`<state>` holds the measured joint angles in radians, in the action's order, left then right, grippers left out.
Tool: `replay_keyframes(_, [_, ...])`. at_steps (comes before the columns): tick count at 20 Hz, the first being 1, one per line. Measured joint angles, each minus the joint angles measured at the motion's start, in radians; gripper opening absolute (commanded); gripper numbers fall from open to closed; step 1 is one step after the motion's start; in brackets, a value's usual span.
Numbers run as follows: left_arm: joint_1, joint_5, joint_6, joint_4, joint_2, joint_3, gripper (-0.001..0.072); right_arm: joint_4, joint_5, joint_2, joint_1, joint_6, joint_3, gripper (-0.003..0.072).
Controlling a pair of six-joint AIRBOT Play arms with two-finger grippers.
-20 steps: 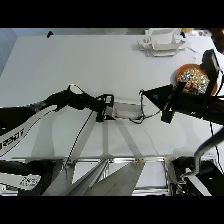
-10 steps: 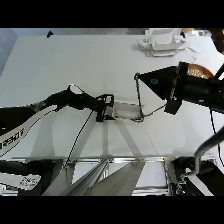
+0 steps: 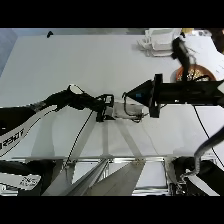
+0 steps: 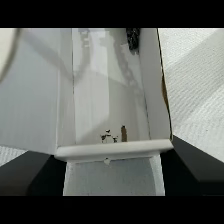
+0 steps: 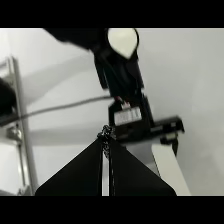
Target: Fold the box and place the chain.
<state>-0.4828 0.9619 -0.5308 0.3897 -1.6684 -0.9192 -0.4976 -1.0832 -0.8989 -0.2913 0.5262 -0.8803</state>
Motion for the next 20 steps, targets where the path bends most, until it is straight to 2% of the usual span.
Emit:
replay_keyframes(4, [0.000, 0.000, 0.000, 0.000, 0.000, 0.000, 0.0081, -0.132, 0.034, -0.071, -0.028, 0.069, 0.000, 0.0016])
replay_keyframes(8, [0.000, 0.000, 0.000, 0.000, 0.000, 0.000, 0.0081, -0.182, 0.033, -0.115, -0.035, 0.095, 0.000, 0.0016])
replay_keyframes(18, [0.000, 0.000, 0.000, 0.000, 0.000, 0.000, 0.0081, -0.341, -0.013, -0.145, -0.037, 0.167, 0.002, 0.0019])
replay_keyframes(19, [0.000, 0.000, 0.000, 0.000, 0.000, 0.000, 0.0081, -0.342, -0.018, -0.145, -0.037, 0.173, 0.002, 0.0030])
replay_keyframes(20, [0.000, 0.000, 0.000, 0.000, 0.000, 0.000, 0.0081, -0.342, -0.021, -0.145, -0.037, 0.175, 0.002, 0.0110])
